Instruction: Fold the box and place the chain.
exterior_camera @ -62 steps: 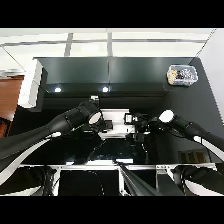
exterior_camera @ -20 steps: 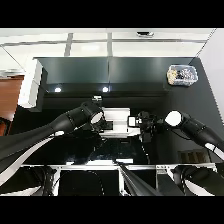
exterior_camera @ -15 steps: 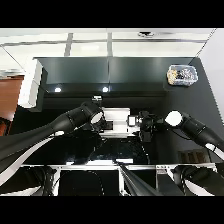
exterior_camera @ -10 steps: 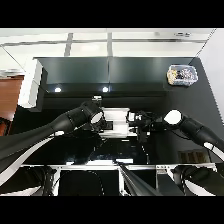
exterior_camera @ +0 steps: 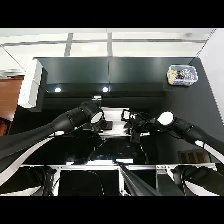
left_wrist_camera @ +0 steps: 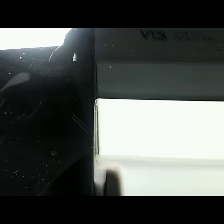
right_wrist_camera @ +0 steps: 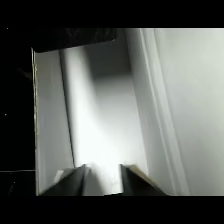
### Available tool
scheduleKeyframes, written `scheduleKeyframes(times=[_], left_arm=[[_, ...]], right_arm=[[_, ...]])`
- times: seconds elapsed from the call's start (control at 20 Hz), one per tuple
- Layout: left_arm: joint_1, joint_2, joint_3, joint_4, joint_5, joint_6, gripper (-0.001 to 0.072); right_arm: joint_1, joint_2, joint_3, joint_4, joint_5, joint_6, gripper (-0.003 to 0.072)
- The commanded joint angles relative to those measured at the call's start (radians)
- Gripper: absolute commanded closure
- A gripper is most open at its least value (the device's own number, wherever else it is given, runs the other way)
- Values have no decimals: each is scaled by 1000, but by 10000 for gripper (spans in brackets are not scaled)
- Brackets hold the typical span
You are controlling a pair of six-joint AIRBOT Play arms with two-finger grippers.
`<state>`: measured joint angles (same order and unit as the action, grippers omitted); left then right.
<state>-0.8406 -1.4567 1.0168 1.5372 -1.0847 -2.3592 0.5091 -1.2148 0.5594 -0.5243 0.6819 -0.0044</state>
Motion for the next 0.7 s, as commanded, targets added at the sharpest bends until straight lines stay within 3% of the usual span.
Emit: scheduleKeyframes(times=[0.0, 0.05, 0.15, 0.2, 0.25, 0.3, 0.45, 0.55, 0.65], left_arm=[[1, 0, 0, -1, 3, -1, 680], [1, 0, 0, -1, 3, -1, 680], [1, 0, 0, -1, 3, -1, 680], [1, 0, 0, -2, 3, -1, 680], [1, 0, 0, -1, 3, -1, 680], [1, 0, 0, -1, 3, -1, 679], [1, 0, 0, -1, 3, -1, 680], [1, 0, 0, -1, 2, -1, 680], [1, 0, 0, -1, 2, -1, 680]], right_arm=[[4, -5, 1, 10, -12, 40, 280], [4, -5, 1, 3, -9, 54, 507], [4, -5, 1, 4, -13, 57, 196], [4, -5, 1, -1, -11, 66, 389], [4, 2, 2, -24, -1, 99, 680], [-3, 18, 8, -66, 23, 176, 674], [-116, 138, 89, -298, 231, 671, 674], [-284, 224, 143, -446, 365, 985, 674], [-517, 250, 129, -492, 419, 1143, 674]])
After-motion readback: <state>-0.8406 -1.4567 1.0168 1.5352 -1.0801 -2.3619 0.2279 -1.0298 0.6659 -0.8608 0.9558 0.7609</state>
